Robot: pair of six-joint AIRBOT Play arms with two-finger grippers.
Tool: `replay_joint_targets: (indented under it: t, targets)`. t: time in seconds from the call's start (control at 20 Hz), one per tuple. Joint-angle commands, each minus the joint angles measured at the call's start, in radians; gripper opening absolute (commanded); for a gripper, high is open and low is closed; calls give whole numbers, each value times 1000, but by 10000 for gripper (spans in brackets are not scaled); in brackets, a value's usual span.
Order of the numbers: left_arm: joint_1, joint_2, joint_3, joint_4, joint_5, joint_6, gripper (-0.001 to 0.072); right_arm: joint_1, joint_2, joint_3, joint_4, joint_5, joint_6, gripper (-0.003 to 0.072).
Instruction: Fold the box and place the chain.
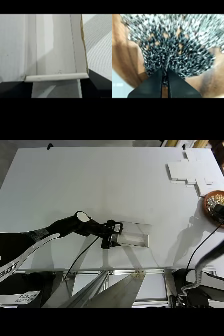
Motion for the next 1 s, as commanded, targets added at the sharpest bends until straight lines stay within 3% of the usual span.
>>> replay_joint_targets:
  t: [0.0, 0.3, 0.5, 0.95]
  targets:
    - [1, 0, 1, 0, 0, 0, 134, 0, 93, 0, 6, 11, -18, 23]
    - [1, 0, 1, 0, 0, 0, 134, 23, 290, 0, 187, 142, -19, 23]
    - [1, 0, 1, 0, 0, 0, 134, 196, 431, 0, 356, 327, -81, 23]
    - [1, 0, 1, 0, 0, 0, 134, 587, 667, -3, 353, 581, -66, 23]
